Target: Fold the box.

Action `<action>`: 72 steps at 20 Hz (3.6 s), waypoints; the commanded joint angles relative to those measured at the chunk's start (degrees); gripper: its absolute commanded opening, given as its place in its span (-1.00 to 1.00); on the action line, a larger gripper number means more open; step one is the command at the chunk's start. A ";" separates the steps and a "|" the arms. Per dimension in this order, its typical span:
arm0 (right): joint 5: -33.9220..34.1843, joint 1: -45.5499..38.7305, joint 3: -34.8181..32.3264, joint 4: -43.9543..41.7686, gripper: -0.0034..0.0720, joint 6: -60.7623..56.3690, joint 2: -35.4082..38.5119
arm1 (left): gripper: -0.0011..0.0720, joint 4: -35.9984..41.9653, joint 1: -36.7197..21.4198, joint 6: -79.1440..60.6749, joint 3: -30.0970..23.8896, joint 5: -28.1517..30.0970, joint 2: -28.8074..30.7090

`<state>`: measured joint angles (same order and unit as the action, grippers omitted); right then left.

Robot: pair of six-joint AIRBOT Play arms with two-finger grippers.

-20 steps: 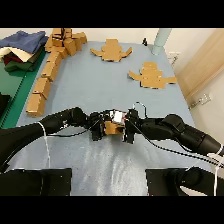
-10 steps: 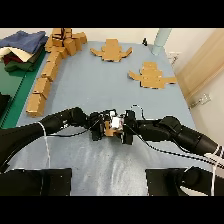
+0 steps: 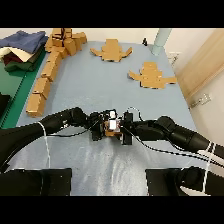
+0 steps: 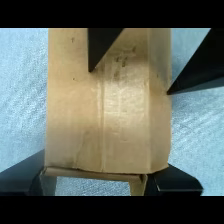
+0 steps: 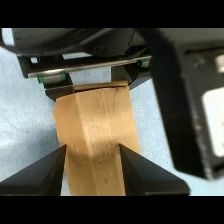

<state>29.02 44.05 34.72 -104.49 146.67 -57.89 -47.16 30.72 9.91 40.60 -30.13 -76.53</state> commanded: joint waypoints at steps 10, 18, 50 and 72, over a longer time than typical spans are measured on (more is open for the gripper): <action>-0.66 0.50 0.94 2.34 0.01 0.02 -0.24 | 0.23 0.00 0.00 0.00 0.04 0.00 -0.02; -0.68 2.12 1.22 2.97 0.01 0.00 0.15 | 0.23 0.00 0.00 0.00 0.04 0.00 -0.02; 1.29 2.12 3.06 4.42 0.69 -0.02 -1.55 | 0.23 0.00 0.00 0.00 0.04 0.02 -0.02; 0.96 -2.12 3.19 -3.41 0.69 4.96 -0.81 | 0.23 0.00 0.00 0.00 0.04 0.02 -0.02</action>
<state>31.42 41.91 37.87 -107.57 149.08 -56.75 -47.16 30.72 9.93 40.60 -30.13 -76.53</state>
